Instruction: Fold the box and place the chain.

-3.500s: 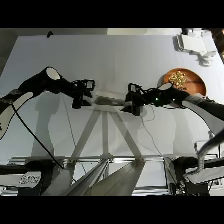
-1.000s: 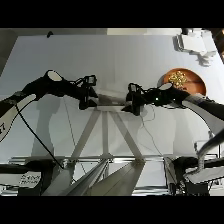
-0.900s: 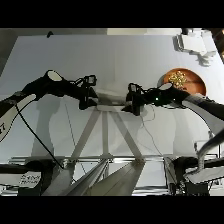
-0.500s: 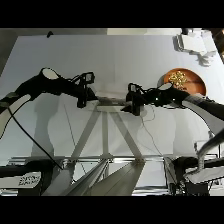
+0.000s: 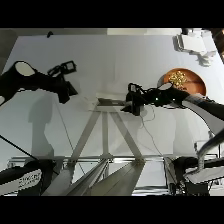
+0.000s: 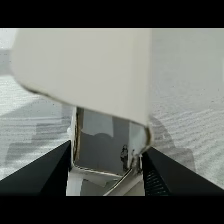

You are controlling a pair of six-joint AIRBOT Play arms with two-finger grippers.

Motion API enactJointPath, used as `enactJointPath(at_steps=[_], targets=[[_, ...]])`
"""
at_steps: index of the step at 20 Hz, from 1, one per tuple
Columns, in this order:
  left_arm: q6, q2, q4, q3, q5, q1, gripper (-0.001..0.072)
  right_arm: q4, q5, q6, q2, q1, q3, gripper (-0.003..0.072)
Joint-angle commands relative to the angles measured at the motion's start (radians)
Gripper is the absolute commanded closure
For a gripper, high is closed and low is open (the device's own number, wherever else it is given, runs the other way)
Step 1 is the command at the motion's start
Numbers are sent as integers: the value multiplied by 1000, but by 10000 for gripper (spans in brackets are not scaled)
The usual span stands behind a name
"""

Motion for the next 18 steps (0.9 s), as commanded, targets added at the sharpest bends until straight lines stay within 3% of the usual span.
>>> enactJointPath(at_steps=[1, 3, 6, 10, 14, 18], targets=[[-385, 2, 140, 0, -10, 59, 700, 0, 1, 0, 0, 0, 1, 323], [-526, -37, 174, -1, -19, 55, 701, 0, 1, 0, 0, 0, 1, 323], [-634, -128, 89, -1, -56, 24, 702, 0, 0, 0, 0, 0, 1, 323], [-640, -200, -51, -1, -27, -49, 702, 0, 1, 0, 0, 0, 1, 323], [-702, -252, -56, -1, -6, -93, 702, 0, 0, 0, 0, 0, 1, 323], [-690, -256, -144, -1, -43, -123, 702, 0, 0, 0, 0, 0, 1, 323]])
